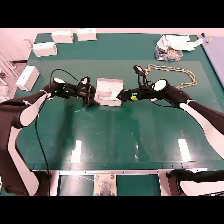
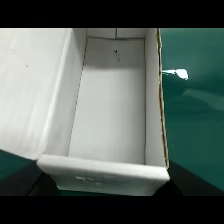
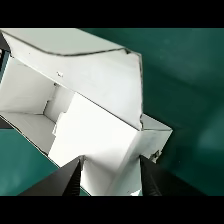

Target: Fold the box and place the chain.

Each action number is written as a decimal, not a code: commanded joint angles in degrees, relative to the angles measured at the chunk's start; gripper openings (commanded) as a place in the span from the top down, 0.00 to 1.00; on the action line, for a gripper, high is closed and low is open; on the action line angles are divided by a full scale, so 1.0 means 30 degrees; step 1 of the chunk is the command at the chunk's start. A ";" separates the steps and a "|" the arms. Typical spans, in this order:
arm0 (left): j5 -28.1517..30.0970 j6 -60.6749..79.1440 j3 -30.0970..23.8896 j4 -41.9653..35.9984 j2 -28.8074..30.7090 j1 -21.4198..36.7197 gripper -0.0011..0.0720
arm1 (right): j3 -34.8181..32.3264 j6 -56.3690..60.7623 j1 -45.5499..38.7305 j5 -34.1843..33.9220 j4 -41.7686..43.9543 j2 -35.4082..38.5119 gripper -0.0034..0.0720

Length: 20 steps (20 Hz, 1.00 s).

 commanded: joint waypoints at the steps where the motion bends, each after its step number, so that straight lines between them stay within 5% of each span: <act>1: 0.0007 0.0058 -0.0007 0.0015 -0.0015 -0.0007 0.32 | 0.1202 0.4153 0.0816 -0.0117 -0.4248 0.0007 0.45; 8: 0.0000 0.0058 -0.0007 0.0015 -0.0015 -0.0007 0.32 | 0.1792 0.8415 0.1632 0.0517 -0.8109 -0.0015 0.46; 20: -0.0007 0.0058 -0.0007 0.0015 -0.0015 -0.0007 0.32 | 0.2368 0.9537 0.1625 0.1020 -0.8510 -0.1122 0.46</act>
